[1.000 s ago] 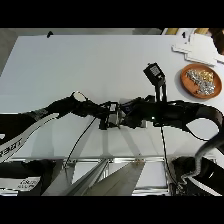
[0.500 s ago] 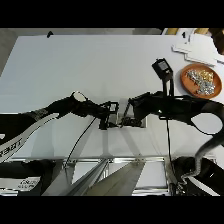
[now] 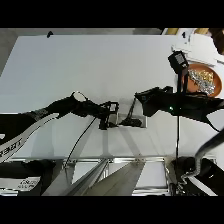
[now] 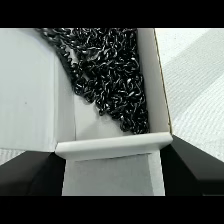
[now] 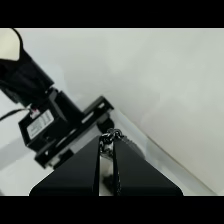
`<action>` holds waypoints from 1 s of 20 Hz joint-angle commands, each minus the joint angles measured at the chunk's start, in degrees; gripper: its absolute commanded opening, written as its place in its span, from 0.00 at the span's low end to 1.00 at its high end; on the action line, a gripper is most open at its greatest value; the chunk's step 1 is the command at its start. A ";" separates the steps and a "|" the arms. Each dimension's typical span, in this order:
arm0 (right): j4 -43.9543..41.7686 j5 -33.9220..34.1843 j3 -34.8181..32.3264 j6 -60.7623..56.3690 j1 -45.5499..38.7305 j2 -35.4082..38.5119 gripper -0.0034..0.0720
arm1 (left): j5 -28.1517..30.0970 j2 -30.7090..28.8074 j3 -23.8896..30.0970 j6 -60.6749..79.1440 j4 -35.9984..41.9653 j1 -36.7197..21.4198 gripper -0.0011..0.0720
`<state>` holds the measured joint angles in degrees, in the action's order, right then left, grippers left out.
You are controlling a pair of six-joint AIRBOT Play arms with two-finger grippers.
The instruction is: Fold the box and place the chain.
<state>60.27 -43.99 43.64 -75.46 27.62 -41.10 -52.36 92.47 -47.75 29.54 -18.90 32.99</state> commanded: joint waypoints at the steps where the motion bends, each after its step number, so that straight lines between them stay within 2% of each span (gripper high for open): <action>1: -0.87 -5.01 0.02 4.37 -0.22 -1.40 0.06 | 0.00 -0.04 -0.04 0.00 0.00 -0.04 0.30; 7: -0.90 -6.60 -0.13 8.46 4.98 -9.68 0.07 | 0.00 -0.04 -0.04 -0.02 0.00 -0.04 0.30; 16: -0.70 -7.34 -0.13 8.52 5.29 -20.24 0.09 | 0.00 -0.04 -0.04 0.00 0.00 -0.04 0.30; 18: -0.52 -7.43 -0.04 8.90 5.29 -20.72 0.33 | 0.00 -0.04 -0.04 0.00 0.00 -0.04 0.30; 19: -0.48 -8.20 0.48 9.88 5.29 -20.57 0.40 | 0.00 -0.04 -0.04 0.00 0.00 -0.04 0.30; 20: -0.28 -9.35 1.75 10.05 5.27 -20.50 0.41 | 0.02 -0.04 -0.04 0.00 0.00 -0.04 0.30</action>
